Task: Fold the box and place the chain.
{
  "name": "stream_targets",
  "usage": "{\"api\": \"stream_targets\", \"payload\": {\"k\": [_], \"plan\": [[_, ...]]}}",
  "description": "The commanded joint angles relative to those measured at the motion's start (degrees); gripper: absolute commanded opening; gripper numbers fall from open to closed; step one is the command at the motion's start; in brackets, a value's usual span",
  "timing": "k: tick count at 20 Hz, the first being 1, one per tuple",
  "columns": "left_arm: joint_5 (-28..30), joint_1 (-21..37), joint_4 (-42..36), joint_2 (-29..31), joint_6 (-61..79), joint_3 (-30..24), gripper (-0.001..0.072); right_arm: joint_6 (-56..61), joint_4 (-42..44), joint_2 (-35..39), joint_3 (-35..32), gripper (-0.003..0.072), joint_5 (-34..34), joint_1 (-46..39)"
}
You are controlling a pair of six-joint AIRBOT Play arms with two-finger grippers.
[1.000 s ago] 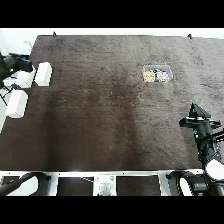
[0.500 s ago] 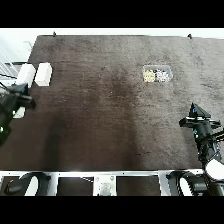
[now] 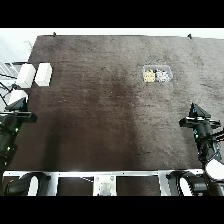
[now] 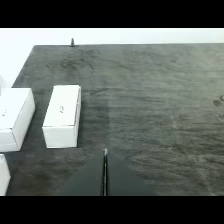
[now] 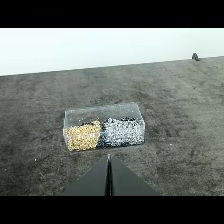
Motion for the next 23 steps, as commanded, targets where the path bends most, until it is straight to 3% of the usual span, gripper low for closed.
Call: {"api": "stream_targets", "payload": {"k": [1, 5, 9, 23], "plan": [[-4.57, -0.09, -0.81, 0.61, -1.62, -0.59, 0.0013, 0.02, 0.0, -0.02, -0.04, 0.0009, 0.0, 0.04], [0.33, -9.9, -1.29, 0.61, 0.37, -0.59, 0.0013, 0.02, 0.0, -0.02, -0.04, 0.0009, 0.0, 0.04], [14.71, -19.04, -0.59, 0.61, 0.39, -0.61, 0.0014, 0.02, 0.0, -0.02, -0.04, 0.0009, 0.0, 0.04], [12.79, -19.41, -0.22, 0.61, 0.37, -0.57, 0.002, 0.02, 0.0, -0.02, -0.04, 0.0009, 0.0, 0.04]]}}
